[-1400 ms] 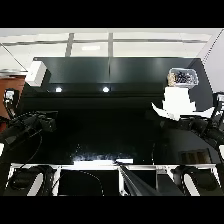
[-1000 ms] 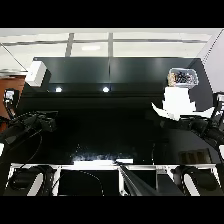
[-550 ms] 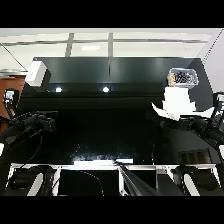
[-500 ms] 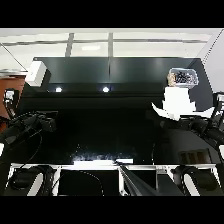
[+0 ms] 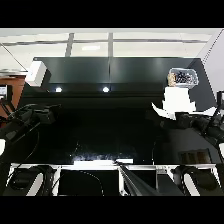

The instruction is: Fold the box and place the chain.

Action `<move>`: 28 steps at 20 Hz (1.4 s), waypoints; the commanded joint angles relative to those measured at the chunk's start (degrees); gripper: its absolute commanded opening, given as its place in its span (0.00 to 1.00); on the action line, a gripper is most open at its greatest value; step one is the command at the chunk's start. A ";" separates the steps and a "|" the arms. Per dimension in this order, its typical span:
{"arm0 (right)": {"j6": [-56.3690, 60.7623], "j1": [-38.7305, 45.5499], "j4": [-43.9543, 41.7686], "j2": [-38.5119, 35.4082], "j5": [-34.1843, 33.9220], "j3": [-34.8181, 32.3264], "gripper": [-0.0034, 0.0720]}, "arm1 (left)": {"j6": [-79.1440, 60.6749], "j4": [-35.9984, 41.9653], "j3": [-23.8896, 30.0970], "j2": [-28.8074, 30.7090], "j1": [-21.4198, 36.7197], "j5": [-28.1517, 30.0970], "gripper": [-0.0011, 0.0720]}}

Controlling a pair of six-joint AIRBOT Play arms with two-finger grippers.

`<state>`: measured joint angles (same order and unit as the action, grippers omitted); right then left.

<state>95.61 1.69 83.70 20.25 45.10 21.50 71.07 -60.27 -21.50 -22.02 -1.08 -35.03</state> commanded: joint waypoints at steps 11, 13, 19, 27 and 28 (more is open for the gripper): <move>-11.06 43.34 -1.05 59.84 26.01 51.04 1.00 | 0.13 4.28 0.00 -8.74 0.00 2.05 0.98; -21.22 46.45 -9.49 67.65 37.22 57.37 1.00 | 0.13 4.28 0.00 -8.74 0.00 1.22 0.98; -28.74 51.25 -27.82 81.20 47.87 61.44 1.00 | 0.13 5.25 0.00 -8.76 0.00 -0.07 0.98; -31.12 49.96 -27.78 86.55 48.76 61.44 0.83 | 0.13 5.55 0.00 -8.76 0.00 0.04 0.98; -31.28 49.96 -27.80 86.55 48.78 61.44 0.83 | 0.13 5.53 0.00 -8.76 0.00 0.04 0.98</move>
